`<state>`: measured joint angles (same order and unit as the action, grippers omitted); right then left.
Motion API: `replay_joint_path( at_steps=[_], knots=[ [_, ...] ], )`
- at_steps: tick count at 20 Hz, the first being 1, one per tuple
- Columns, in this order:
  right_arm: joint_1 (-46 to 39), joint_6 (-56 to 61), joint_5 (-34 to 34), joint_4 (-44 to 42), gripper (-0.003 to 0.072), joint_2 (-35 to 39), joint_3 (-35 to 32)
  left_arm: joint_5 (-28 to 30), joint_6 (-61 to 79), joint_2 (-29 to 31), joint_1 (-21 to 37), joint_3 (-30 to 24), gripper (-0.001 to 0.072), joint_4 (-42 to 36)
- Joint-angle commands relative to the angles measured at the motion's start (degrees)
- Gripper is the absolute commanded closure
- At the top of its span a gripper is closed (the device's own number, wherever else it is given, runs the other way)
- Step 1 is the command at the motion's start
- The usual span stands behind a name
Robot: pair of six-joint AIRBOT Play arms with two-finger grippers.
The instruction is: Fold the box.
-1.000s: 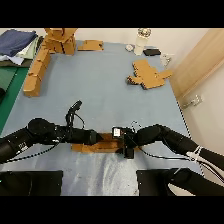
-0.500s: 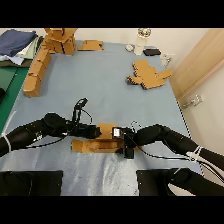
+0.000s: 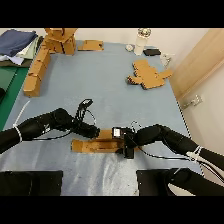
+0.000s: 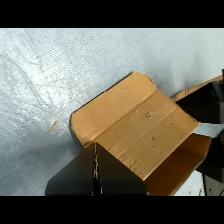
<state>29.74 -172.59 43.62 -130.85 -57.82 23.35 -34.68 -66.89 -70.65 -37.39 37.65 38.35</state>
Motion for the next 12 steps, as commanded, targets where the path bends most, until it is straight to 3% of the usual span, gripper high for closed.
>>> replay_joint_path(
  at_steps=[1, 3, 7, 12],
  knots=[
    [0.0, 0.0, 0.0, 0.0, 0.0238, 0.0, 0.0, -2.1, 0.1, -0.4, 0.0, 0.5, 0.0698, 1.3],
    [0.0, 0.0, 0.0, 0.0, 0.0238, 0.0, 0.0, -4.6, 4.3, -0.4, 0.0, 0.5, 0.0699, -1.8],
    [0.0, 0.0, 0.0, 0.0, 0.0238, 0.0, 0.0, -16.2, 30.4, 3.1, 5.9, 0.1, 0.0700, -20.1],
    [0.0, 0.0, 0.0, 0.0, 0.0238, 0.0, 0.0, -33.4, 41.9, 5.8, 21.6, 0.0, 0.0699, -20.5]
  ],
)
